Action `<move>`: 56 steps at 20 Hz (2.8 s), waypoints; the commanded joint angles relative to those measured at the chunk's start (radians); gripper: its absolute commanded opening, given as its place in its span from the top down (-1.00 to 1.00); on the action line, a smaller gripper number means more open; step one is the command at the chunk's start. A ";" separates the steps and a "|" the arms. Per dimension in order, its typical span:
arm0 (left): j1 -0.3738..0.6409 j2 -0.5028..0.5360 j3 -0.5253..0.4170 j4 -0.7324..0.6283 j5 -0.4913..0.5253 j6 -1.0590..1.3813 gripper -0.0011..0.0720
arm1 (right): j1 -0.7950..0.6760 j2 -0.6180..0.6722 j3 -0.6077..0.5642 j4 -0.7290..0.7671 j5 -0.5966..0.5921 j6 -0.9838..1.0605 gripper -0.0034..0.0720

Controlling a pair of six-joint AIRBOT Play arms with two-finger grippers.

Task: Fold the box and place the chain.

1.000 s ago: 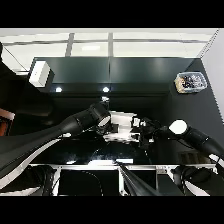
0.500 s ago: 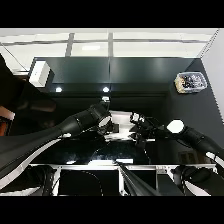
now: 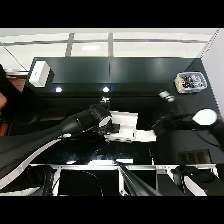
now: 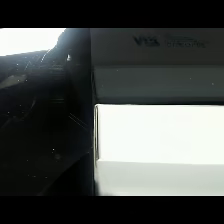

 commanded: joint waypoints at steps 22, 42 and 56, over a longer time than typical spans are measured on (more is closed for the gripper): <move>0.001 0.000 0.000 0.003 -0.001 -0.001 0.90 | -0.055 -0.259 -0.046 0.420 0.247 0.063 -0.95; 0.000 -0.001 0.000 0.003 0.000 -0.001 0.90 | 0.454 -0.260 0.095 0.018 -0.215 0.749 -0.93; 0.000 -0.002 0.000 0.003 0.000 -0.001 0.90 | 0.480 -0.260 0.113 -0.096 -0.146 0.854 -0.26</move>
